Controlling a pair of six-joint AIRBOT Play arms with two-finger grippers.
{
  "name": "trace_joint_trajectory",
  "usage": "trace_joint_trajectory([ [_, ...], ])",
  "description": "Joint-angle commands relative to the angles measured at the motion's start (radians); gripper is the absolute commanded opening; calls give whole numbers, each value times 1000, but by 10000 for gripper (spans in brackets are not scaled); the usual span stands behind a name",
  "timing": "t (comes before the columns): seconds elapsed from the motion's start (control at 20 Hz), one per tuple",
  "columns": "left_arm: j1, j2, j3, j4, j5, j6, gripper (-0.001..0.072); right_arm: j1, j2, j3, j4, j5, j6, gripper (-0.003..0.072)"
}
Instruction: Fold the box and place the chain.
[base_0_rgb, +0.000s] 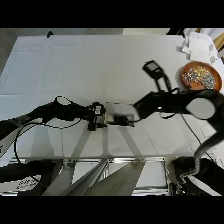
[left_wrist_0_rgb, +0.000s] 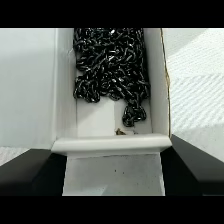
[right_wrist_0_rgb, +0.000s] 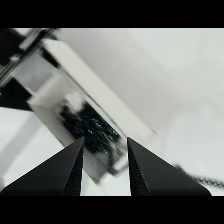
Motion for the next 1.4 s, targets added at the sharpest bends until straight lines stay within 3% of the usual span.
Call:
trace_joint_trajectory([
  [0.0,0,0,1,0,0,0,252,-172,29,-7,-100,185,0,269],
  [0.2,0,0,1,0,0,0,252,-265,-21,-74,-207,93,11,272],
  [0.4,0,0,1,0,0,0,252,-283,-173,-101,-320,1,141,328],
  [0.7,0,0,1,0,0,0,252,-283,-372,-101,-334,-27,161,328],
  [1.35,0,0,1,0,0,0,252,-282,-424,-103,-329,-106,213,320],
])
